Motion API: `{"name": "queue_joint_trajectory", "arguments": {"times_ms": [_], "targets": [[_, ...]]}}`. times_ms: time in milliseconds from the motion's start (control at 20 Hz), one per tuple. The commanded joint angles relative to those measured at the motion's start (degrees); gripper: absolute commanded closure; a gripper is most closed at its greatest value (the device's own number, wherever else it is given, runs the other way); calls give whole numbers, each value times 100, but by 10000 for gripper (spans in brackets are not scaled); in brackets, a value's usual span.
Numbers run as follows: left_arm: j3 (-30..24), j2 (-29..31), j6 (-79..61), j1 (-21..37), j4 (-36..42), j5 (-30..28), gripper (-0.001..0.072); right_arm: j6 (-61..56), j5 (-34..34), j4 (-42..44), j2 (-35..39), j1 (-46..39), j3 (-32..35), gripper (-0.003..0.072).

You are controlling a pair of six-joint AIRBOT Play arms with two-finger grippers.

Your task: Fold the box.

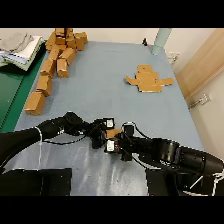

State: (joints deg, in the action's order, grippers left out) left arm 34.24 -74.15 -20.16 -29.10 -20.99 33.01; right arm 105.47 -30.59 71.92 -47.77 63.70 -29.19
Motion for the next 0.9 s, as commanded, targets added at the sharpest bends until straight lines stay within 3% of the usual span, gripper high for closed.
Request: {"name": "queue_joint_trajectory", "arguments": {"times_ms": [0,100,200,850], "targets": [[0,4,-13,2,-4,-2,221,0,-85,-125,184,-11,-2,464],[0,2,-13,2,-4,-2,220,-4,-210,-304,208,-44,-2,483],[0,4,-13,2,-4,-2,220,-4,-289,-299,199,-63,0,683],[0,2,-13,2,-4,-2,220,-4,-286,13,-295,-59,0,683]]}}
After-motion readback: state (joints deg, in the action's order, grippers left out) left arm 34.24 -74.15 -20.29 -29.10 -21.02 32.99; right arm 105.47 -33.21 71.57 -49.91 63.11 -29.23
